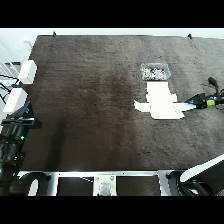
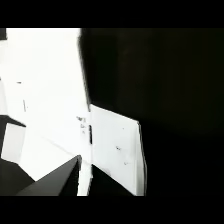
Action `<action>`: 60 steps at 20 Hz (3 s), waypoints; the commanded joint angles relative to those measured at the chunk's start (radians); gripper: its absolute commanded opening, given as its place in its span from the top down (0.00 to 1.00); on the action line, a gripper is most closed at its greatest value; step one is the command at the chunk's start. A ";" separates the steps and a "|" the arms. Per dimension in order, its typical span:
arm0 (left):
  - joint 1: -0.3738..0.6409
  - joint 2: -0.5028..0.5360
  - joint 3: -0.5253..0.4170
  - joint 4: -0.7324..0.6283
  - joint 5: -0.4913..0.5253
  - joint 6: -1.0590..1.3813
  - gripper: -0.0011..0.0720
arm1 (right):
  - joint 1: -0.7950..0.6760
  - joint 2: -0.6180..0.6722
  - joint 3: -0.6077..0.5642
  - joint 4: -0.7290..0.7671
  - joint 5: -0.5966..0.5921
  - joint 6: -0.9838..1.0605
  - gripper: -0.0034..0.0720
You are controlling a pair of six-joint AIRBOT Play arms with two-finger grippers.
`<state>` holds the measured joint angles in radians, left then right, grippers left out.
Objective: Fold the box and place the chain.
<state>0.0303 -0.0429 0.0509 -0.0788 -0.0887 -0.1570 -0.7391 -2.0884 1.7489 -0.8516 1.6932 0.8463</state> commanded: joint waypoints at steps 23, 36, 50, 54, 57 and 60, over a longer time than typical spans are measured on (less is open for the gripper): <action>0.000 0.000 0.000 0.000 0.000 0.000 0.96 | 0.684 0.374 -0.776 0.737 -0.491 -0.208 0.94; 0.000 0.000 0.000 0.000 -0.002 0.000 0.96 | 0.824 0.356 -0.665 0.553 -0.816 -0.198 0.94; 0.000 -0.151 0.107 0.064 -0.164 0.061 0.28 | 0.845 0.357 -0.666 0.577 -0.830 -0.230 0.94; 0.000 -0.550 0.342 0.150 -0.325 0.056 0.28 | 0.844 0.357 -0.678 0.579 -0.852 -0.230 0.94; 0.000 -0.866 0.540 0.195 -0.483 0.032 0.28 | 0.845 0.363 -0.700 0.581 -0.855 -0.246 0.94; 0.000 -1.162 0.790 0.344 -0.655 -0.095 0.28 | 0.846 0.364 -0.700 0.582 -0.857 -0.267 0.94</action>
<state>0.0303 -0.9398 0.6353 0.1410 -0.5617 -0.1547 0.1055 -1.7267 1.0542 -0.2661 0.8398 0.5999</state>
